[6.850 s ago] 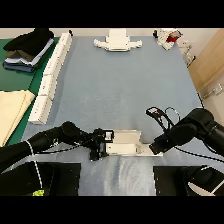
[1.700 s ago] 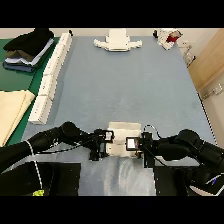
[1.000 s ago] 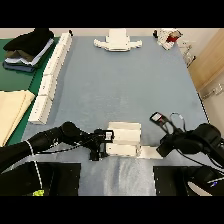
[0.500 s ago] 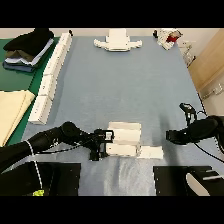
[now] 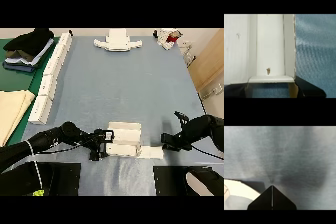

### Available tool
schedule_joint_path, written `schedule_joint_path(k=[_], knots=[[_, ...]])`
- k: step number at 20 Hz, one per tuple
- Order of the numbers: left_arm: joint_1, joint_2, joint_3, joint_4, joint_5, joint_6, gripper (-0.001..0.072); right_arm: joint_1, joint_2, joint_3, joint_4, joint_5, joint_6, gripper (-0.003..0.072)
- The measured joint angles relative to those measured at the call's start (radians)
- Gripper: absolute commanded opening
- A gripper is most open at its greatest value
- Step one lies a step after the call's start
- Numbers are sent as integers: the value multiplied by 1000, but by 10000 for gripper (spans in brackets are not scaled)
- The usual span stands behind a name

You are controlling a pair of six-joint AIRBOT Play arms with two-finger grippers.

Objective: Fold the box.

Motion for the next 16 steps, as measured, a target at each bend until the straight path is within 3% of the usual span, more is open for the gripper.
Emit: schedule_joint_path(k=[16], knots=[[0, 0, 0, 0, 1, 0, 353, 89, 60, -59, 257, -24, -45, 6]])
